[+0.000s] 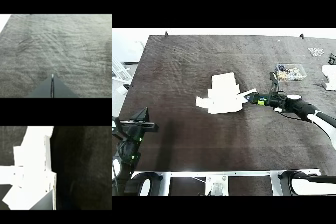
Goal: Fold the box and place the chain.
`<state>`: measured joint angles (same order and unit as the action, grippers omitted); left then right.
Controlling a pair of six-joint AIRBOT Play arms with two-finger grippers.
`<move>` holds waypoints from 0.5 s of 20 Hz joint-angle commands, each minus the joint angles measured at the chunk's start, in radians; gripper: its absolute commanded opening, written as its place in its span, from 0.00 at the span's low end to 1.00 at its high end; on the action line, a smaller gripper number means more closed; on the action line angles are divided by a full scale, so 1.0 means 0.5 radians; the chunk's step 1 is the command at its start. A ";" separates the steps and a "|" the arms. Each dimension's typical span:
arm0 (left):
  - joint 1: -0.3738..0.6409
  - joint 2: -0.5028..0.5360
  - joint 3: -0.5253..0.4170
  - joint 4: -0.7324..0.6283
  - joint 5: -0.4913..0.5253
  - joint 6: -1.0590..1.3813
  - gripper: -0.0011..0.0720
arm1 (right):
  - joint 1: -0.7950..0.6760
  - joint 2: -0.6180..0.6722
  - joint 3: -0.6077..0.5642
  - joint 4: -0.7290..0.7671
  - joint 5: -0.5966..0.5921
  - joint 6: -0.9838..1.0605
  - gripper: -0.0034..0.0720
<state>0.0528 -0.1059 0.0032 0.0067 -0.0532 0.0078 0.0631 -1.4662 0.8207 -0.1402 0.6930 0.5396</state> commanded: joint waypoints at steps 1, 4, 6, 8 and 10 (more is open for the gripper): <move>0.001 0.000 0.001 0.000 0.019 0.001 0.04 | 0.059 -0.114 0.104 0.003 -0.063 0.019 0.05; 0.001 0.000 0.001 -0.001 -0.004 -0.001 0.04 | 0.089 -0.179 0.149 0.004 -0.065 0.020 0.04; 0.001 0.001 0.001 -0.001 -0.039 -0.008 0.04 | 0.100 -0.204 0.149 0.004 -0.087 0.021 0.05; 0.001 0.001 0.001 0.002 -0.136 0.006 0.07 | 0.121 -0.209 0.149 0.003 -0.153 0.065 0.05; 0.001 0.000 0.001 0.001 -0.210 0.040 0.78 | 0.154 -0.209 0.147 0.005 -0.250 0.066 0.05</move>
